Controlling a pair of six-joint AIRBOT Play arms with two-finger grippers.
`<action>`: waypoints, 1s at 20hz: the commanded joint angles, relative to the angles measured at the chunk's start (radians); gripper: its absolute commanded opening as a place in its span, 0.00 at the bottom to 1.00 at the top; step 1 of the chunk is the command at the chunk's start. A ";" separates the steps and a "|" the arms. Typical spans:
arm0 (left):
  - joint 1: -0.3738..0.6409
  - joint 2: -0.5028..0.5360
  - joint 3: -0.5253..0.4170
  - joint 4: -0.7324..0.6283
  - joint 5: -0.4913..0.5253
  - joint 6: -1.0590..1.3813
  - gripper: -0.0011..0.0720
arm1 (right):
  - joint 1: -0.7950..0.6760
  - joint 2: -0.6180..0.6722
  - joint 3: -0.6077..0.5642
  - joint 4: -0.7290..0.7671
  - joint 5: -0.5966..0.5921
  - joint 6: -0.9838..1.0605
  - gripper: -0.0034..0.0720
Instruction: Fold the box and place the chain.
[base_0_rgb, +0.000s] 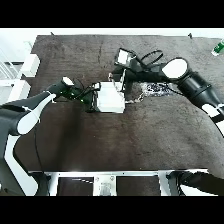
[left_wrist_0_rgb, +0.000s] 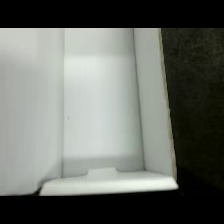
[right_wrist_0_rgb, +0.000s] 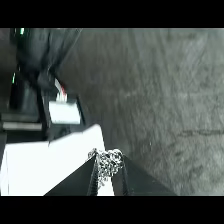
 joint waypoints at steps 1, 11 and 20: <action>0.000 0.001 0.000 0.000 0.000 0.000 0.66 | 0.042 -0.041 0.003 0.006 -0.075 0.084 0.06; 0.000 0.001 0.000 0.001 0.000 0.000 0.66 | 0.027 -0.188 0.003 0.011 -0.017 0.200 0.61; 0.000 0.001 0.000 0.001 0.000 0.000 0.66 | -0.292 -0.056 -0.071 -0.061 0.128 0.725 0.61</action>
